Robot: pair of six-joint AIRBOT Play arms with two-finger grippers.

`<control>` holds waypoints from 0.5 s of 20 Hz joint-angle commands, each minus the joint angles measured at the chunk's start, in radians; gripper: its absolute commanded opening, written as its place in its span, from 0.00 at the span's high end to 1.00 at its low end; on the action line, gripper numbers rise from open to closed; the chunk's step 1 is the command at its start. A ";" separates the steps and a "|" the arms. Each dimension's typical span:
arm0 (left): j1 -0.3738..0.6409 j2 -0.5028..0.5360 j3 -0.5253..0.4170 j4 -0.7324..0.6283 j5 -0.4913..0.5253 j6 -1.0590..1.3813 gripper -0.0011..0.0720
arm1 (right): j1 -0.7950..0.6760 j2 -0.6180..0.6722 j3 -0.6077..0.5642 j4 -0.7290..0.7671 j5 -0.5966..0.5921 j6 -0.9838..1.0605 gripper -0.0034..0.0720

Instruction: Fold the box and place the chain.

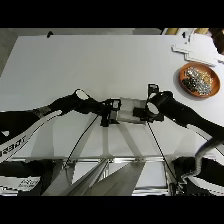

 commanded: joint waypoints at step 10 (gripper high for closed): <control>0.000 0.000 0.000 0.000 0.000 0.000 0.70 | -0.014 0.014 0.000 -0.018 0.106 -0.136 0.51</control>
